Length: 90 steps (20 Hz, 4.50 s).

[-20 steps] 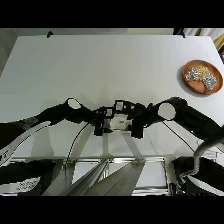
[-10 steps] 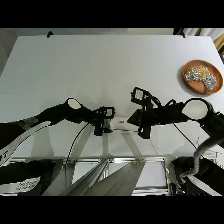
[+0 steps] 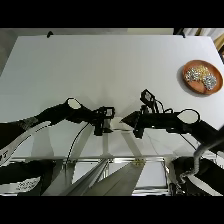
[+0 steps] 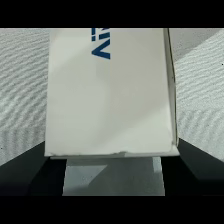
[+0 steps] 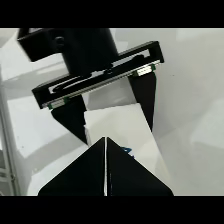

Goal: Fold the box and place the chain.

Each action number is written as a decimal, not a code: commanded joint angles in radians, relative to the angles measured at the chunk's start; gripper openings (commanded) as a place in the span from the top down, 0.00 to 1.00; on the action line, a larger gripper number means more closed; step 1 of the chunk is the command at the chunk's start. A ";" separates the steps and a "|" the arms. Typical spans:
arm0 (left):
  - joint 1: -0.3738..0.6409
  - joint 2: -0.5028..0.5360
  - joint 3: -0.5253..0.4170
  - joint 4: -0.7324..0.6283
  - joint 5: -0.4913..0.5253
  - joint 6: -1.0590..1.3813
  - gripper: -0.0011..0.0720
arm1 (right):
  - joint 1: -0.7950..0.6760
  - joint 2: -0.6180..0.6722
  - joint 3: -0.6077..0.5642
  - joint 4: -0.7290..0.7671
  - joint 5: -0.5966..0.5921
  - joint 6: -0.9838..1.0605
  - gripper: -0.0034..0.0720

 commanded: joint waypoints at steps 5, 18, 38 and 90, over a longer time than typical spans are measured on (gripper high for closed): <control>0.001 0.000 0.000 0.000 0.000 0.000 0.94 | -0.002 -0.110 -0.019 0.063 0.034 -0.072 0.94; 0.001 0.000 0.000 0.000 0.000 0.000 0.94 | 0.010 -0.150 -0.047 0.012 0.042 -0.084 0.94; 0.001 0.000 0.000 0.000 0.000 0.000 0.94 | 0.043 0.145 0.042 -0.081 -0.084 0.130 0.94; 0.874 0.567 -0.211 0.745 -0.033 -1.274 0.98 | -0.497 0.181 0.335 -1.146 0.566 1.151 0.94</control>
